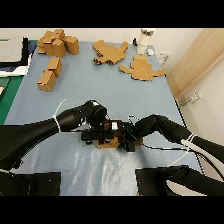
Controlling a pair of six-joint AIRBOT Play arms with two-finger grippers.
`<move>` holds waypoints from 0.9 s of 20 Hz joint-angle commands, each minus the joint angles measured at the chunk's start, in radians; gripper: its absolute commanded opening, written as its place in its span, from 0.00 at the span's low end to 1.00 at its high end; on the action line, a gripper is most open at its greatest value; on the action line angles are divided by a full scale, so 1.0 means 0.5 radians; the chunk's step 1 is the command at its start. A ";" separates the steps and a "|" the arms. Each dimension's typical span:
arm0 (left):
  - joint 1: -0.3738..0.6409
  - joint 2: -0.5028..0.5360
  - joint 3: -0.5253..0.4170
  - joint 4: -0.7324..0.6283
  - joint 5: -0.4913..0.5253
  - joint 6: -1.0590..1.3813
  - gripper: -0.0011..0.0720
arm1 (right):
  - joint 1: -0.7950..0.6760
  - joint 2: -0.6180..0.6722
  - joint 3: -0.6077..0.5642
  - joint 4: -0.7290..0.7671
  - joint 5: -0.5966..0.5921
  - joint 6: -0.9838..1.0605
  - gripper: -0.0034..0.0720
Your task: Fold the box.
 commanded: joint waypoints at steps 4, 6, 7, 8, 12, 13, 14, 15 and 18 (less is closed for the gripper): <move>0.145 0.000 0.002 -0.306 -0.045 0.210 0.73 | 0.000 0.000 0.000 -0.001 -0.002 0.001 0.68; 0.196 0.000 0.002 -0.418 -0.045 0.286 0.73 | 0.000 0.000 0.000 -0.001 -0.002 0.001 0.68; 0.225 0.000 0.002 -0.482 -0.047 0.327 0.73 | 0.000 0.000 0.000 -0.001 -0.002 0.001 0.68; 0.259 0.000 0.002 -0.552 -0.047 0.375 0.73 | 0.000 0.000 0.000 -0.001 -0.002 0.001 0.68; 0.418 0.000 0.002 -0.748 -0.089 0.477 0.73 | 0.000 0.000 0.000 -0.001 -0.002 0.001 0.68; 0.460 0.000 0.002 -0.774 -0.120 0.484 0.73 | 0.000 0.000 0.000 -0.001 -0.002 0.001 0.68; 0.497 0.000 0.002 -0.793 -0.156 0.509 0.73 | 0.000 0.000 0.000 -0.001 -0.002 0.001 0.68; 0.534 0.000 0.002 -0.803 -0.195 0.543 0.73 | 0.000 0.000 0.000 -0.001 -0.002 0.001 0.68; 0.633 0.000 0.002 -0.803 -0.269 0.593 0.73 | 0.000 0.000 0.000 -0.001 -0.002 0.001 0.68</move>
